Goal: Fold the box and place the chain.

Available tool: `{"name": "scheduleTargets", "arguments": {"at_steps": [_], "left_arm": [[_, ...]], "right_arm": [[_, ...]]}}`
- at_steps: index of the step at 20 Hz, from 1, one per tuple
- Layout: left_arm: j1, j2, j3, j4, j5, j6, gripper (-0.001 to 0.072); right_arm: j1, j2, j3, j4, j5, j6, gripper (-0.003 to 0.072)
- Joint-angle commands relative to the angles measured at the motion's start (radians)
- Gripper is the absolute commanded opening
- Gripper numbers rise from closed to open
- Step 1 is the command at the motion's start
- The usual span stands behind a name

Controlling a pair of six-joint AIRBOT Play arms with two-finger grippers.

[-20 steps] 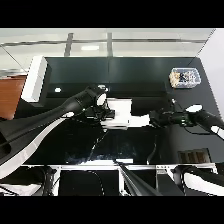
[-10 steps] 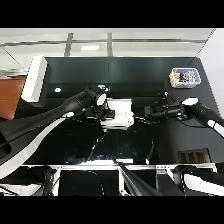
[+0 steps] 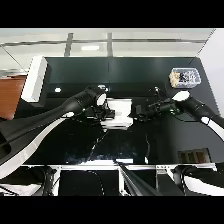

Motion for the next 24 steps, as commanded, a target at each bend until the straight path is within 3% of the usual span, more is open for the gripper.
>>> {"name": "scheduleTargets", "arguments": {"at_steps": [1, 8, 17, 21, 24], "left_arm": [[0.0, -0.001, 0.001, 0.0, 0.001, 0.0, 0.0028], [0.0, -0.001, 0.001, 0.0, 0.001, 0.0, 0.0028], [0.0, -0.001, 0.001, 0.0, 0.002, 0.0, 0.0028], [0.0, -0.001, 0.001, 0.001, 0.002, 0.0, 0.0028], [0.0, -0.001, 0.001, 0.001, 0.003, 0.0, 0.0028]], "right_arm": [[0.076, -0.001, 0.059, -0.202, -0.063, 0.199, 0.0364], [0.182, -0.001, 0.099, -0.389, -0.157, 0.408, 0.0365], [0.198, -0.002, 0.107, -0.398, -0.164, 0.464, 0.0364], [0.251, -0.028, 0.159, -0.529, -0.153, 0.574, 0.0364], [0.315, -0.074, 0.24, -0.682, -0.073, 0.721, 0.0364]]}}
